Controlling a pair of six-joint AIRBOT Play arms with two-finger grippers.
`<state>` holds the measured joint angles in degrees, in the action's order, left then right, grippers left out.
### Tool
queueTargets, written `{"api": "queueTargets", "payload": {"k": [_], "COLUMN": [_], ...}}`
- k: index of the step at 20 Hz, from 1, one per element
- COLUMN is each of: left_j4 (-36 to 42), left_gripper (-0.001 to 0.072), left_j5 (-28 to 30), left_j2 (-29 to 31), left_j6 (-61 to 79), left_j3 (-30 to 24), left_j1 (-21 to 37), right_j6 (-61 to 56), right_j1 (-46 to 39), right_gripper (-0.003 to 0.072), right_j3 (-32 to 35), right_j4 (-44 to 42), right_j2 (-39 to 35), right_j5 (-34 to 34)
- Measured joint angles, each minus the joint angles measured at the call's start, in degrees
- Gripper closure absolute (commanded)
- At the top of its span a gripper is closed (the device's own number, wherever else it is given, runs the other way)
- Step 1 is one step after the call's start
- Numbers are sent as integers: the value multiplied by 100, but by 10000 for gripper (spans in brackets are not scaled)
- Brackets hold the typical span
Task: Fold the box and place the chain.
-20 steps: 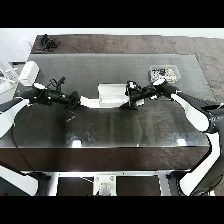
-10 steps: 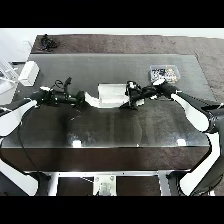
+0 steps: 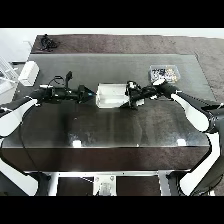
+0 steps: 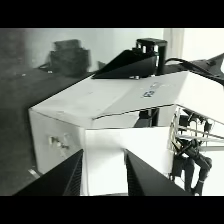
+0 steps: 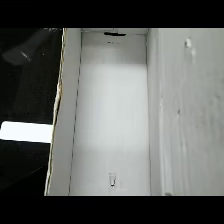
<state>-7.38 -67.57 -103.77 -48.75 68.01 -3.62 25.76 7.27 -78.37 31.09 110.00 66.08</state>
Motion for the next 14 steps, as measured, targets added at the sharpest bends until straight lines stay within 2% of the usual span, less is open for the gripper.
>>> {"api": "queueTargets", "payload": {"k": [6,14], "left_j4": [-278,-1447], "left_gripper": [389,389], "left_j5": [-83,476], "left_j2": [50,492], "left_j6": [-437,-1644], "left_j3": [72,92], "left_j1": [-133,-293], "right_j6": [0,0], "right_j1": [0,2], "right_gripper": [116,116], "right_j3": [0,0], "right_j4": [0,-2], "right_j2": [0,2], "right_j5": [0,0]}}
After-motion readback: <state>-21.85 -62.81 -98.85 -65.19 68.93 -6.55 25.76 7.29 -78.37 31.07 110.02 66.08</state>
